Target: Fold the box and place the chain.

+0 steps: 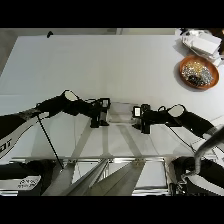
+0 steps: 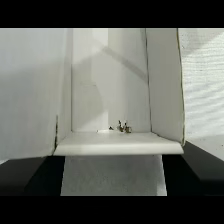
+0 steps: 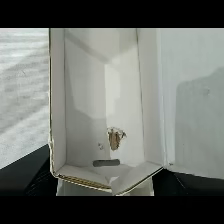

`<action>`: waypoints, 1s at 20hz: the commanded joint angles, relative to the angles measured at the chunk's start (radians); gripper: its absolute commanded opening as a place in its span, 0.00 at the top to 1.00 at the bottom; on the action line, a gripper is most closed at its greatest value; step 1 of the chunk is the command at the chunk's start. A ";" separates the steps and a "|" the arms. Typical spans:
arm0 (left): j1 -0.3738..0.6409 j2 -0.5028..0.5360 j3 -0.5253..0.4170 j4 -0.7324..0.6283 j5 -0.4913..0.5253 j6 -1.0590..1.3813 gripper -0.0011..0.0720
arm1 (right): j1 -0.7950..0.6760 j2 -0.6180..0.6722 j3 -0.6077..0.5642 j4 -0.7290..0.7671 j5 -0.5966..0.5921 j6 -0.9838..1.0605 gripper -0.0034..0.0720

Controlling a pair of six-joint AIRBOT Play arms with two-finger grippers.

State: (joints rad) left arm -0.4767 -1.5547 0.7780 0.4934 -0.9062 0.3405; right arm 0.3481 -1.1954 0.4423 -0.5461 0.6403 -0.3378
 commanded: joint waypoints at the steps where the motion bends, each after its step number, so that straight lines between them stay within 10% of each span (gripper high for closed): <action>1: -0.006 -0.001 -0.001 0.000 -0.016 0.003 0.47 | 0.000 0.001 0.000 0.001 -0.002 0.000 0.28; 4: -0.014 -0.001 -0.001 -0.010 -0.018 0.004 0.50 | 0.000 0.001 0.000 0.001 -0.002 0.000 0.28; 8: -0.013 -0.001 -0.001 -0.011 -0.017 0.003 0.13 | 0.000 0.001 0.000 0.001 -0.002 0.000 0.28; 15: -0.013 -0.001 -0.001 -0.045 -0.018 0.003 0.12 | 0.000 0.001 0.000 0.001 -0.002 0.000 0.28; 17: -0.013 -0.001 -0.001 -0.064 -0.008 0.003 0.14 | 0.000 0.001 0.000 0.001 -0.002 0.000 0.28; 20: -0.013 -0.001 -0.001 -0.066 0.003 -0.004 0.48 | 0.000 0.001 0.000 0.001 -0.002 0.000 0.28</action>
